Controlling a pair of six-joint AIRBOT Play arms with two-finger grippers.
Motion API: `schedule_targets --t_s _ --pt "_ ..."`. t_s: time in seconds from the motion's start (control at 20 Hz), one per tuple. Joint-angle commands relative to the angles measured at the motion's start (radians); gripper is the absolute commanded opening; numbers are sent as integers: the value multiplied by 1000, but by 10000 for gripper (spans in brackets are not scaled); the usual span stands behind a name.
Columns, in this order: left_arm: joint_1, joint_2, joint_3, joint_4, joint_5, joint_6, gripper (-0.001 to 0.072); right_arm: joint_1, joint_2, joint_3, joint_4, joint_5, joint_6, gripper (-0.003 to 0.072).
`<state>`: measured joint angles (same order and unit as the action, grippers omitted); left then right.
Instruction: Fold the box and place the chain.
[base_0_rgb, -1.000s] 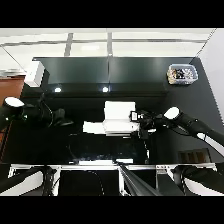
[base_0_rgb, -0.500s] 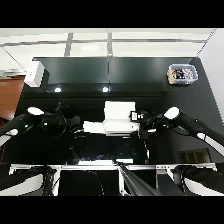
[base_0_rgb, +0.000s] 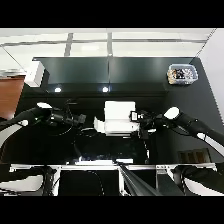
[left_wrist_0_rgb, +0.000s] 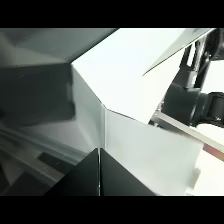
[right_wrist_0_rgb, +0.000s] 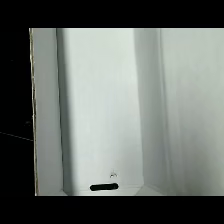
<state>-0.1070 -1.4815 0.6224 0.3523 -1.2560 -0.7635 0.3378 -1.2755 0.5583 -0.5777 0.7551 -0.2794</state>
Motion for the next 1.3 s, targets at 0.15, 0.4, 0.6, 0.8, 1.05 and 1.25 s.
schedule_targets --t_s 0.15,0.4,0.6,0.8,1.05,1.25 --pt "-31 -11 67 -43 -73 -8 463 1 0 0 0 0 0 191" --pt "-135 -11 185 98 -78 -161 463 1 0 0 1 0 0 191" --pt "-195 -3 304 297 -46 -411 463 1 0 0 0 0 0 191" --pt "-272 -3 366 314 -3 -538 462 1 0 0 0 0 0 191" --pt "-369 -3 405 535 36 -773 463 1 0 0 1 0 0 191" --pt "-433 -3 430 613 132 -892 463 1 0 0 0 0 0 191"
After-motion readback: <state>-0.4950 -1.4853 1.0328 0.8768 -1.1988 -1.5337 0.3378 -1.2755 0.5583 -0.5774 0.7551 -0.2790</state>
